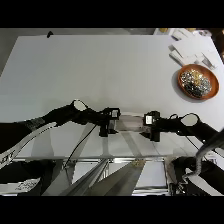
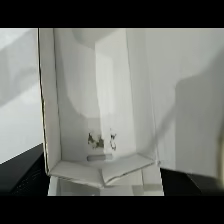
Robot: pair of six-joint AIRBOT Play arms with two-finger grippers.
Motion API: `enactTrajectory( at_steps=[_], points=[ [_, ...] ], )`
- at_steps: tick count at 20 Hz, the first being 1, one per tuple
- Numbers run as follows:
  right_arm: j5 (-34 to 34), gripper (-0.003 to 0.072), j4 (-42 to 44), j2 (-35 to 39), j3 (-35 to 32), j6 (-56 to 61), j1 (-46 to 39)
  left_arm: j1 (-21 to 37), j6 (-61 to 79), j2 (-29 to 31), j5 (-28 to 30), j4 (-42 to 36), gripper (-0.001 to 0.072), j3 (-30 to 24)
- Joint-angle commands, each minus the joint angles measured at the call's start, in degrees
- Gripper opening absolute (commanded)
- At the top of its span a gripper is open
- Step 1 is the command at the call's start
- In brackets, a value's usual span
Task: Fold the box and place the chain.
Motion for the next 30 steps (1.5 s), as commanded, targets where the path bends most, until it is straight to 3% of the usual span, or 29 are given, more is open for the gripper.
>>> enactTrajectory(
  at_steps=[1,7,8,9,10,12,13,15,18,20,25,30],
  points=[
    [0.0,0.0686,-11.3,5.6,0.0,13.8,0.0,0.0,0.0,0.0,-0.1,0.1,0.0271,0.0],
    [8.2,0.0632,-29.0,19.1,0.0,34.1,0.0,0.0,0.0,0.0,-0.1,0.1,0.0271,0.0],
    [9.8,0.0566,-30.4,21.4,0.0,36.2,0.0,0.0,0.0,0.0,-0.1,0.1,0.0271,0.0],
    [11.1,0.041,-30.4,23.6,0.0,38.2,0.0,0.0,0.0,0.0,-0.1,0.1,0.0271,0.0],
    [12.4,0.0299,-29.1,25.4,0.0,38.6,0.0,0.0,0.0,0.0,-0.1,0.1,0.0271,0.0],
    [14.6,0.0081,-22.4,28.4,0.0,38.3,0.0,0.0,0.0,0.0,-0.1,0.1,0.0271,0.0],
    [15.0,0.0014,-16.4,28.9,0.0,38.4,0.0,0.0,0.0,0.0,-0.1,0.1,0.0271,0.0],
    [12.3,0.0014,-3.6,28.5,0.0,38.3,0.0,0.0,0.0,0.0,-0.1,0.1,0.0271,0.0],
    [-1.0,0.0014,5.8,25.8,0.0,37.9,0.0,0.0,0.0,0.0,-0.1,0.1,0.0271,0.0],
    [-8.2,0.0014,8.1,21.4,0.0,38.0,0.0,0.0,0.0,0.0,-0.1,0.1,0.0271,0.0],
    [-15.7,0.0014,9.5,8.0,0.0,41.5,0.0,0.0,0.0,0.0,-0.1,0.1,0.0271,0.0],
    [-14.0,0.0014,9.4,3.1,0.0,41.9,0.0,0.0,0.0,0.0,-0.1,0.1,0.0271,0.0]
  ],
)
